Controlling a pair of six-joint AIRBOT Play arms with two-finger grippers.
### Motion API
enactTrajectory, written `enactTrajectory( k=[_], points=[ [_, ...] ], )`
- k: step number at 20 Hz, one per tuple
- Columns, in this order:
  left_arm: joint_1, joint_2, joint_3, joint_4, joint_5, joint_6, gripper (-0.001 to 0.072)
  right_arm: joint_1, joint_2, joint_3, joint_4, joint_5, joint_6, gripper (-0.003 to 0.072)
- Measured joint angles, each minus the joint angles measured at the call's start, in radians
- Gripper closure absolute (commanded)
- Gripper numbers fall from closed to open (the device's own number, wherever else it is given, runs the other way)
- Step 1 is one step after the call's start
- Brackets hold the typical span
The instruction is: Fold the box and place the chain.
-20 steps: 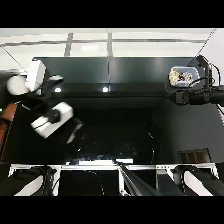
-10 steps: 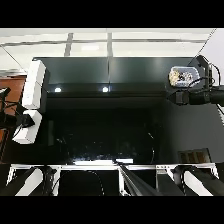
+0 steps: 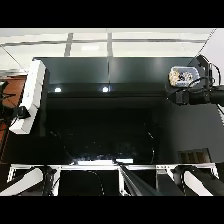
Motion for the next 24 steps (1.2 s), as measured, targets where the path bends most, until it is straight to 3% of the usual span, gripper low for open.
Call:
enactTrajectory(
  k=[1, 5, 8, 9, 10, 13, 15, 17, 20, 24],
  points=[
    [0.000, -0.013, 0.008, -0.020, 0.012, 0.013, -0.0001, 0.000, 0.000, 0.000, 0.000, 0.000, 0.003, 0.0673],
    [-0.006, -0.036, 0.065, -0.041, 0.063, 0.045, -0.0005, 0.001, 0.000, 0.000, 0.000, -0.001, 0.015, 0.0673],
    [-0.039, -0.027, 0.188, -0.064, 0.074, 0.052, 0.0010, 0.001, 0.000, 0.000, 0.002, -0.009, 0.019, 0.0673],
    [-0.058, -0.022, 0.241, -0.085, 0.077, 0.050, 0.0206, 0.001, 0.000, 0.000, 0.002, -0.021, 0.019, 0.0673],
    [-0.079, -0.017, 0.289, -0.116, 0.075, 0.034, 0.0678, 0.001, 0.000, 0.000, 0.002, -0.038, 0.021, 0.0673],
    [-0.165, 0.009, 0.391, -0.232, 0.047, 0.002, 0.0687, 0.001, 0.000, 0.000, -0.011, -0.103, 0.022, 0.0673],
    [-0.254, 0.050, 0.393, -0.290, 0.039, -0.013, 0.0687, 0.001, 0.000, 0.000, -0.043, -0.146, 0.021, 0.0672],
    [-0.348, 0.105, 0.334, -0.312, 0.055, -0.020, 0.0687, 0.001, 0.000, 0.000, -0.077, -0.182, 0.021, 0.0672],
    [-0.478, 0.215, 0.164, -0.299, 0.115, -0.035, 0.0686, 0.001, 0.000, 0.000, -0.103, -0.219, 0.021, 0.0673],
    [-0.567, 0.319, -0.026, -0.270, 0.165, -0.043, 0.0684, 0.001, 0.000, 0.000, -0.116, -0.238, 0.021, 0.0672]
  ],
)
